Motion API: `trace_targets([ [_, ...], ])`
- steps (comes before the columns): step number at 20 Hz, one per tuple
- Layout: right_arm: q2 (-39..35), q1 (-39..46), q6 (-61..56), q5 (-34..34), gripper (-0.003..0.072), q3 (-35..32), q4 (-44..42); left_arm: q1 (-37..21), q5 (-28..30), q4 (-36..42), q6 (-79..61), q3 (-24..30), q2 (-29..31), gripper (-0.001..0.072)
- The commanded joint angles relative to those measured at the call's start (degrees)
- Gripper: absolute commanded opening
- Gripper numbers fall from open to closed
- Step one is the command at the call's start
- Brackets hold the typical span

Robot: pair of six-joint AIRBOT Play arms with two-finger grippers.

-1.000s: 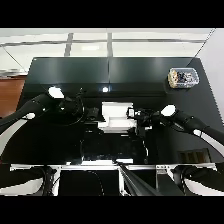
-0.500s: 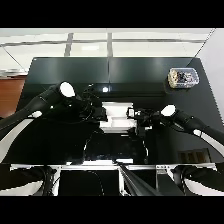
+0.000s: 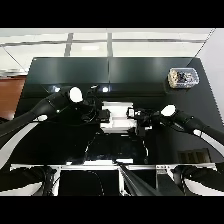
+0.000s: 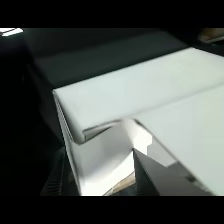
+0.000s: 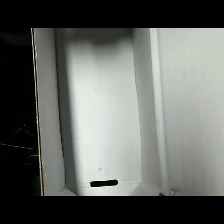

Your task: Fold the box and place the chain.

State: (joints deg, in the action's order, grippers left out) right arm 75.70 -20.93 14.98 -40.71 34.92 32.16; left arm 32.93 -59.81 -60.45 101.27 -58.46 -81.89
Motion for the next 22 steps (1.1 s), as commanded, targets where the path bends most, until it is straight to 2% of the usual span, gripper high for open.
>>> trace_targets([
  [1,0.0,0.0,0.0,0.0,0.0223,0.0,0.0,1.2,2.6,-2.4,3.8,-0.1,0.0,0.0401],
  [3,0.0,0.0,0.0,0.0,0.0223,0.0,0.0,1.7,3.0,-3.1,5.3,-0.1,0.0,0.0390],
  [6,0.0,0.0,0.0,0.0,0.0223,0.0,0.0,3.8,2.6,-11.7,14.6,-0.1,0.0,0.0391],
  [9,0.0,0.0,0.0,0.0,0.0223,0.0,0.0,5.9,2.2,-15.8,21.2,-0.4,-0.7,0.0390],
  [15,0.0,0.0,0.0,0.0,0.0223,0.0,0.0,10.1,-10.4,-25.5,28.9,-8.7,-7.6,0.0390],
  [19,0.0,0.0,0.0,0.0,0.0223,0.0,0.0,13.2,-10.4,-28.4,34.4,-11.3,-9.0,0.0385],
  [21,0.0,0.0,0.0,0.0,0.0223,0.0,0.0,13.1,-9.1,-26.6,34.0,-11.3,-9.0,0.0275],
  [22,0.0,0.0,0.0,0.0,0.0222,0.0,0.0,13.1,-8.5,-25.7,33.9,-11.3,-9.0,0.0275],
])
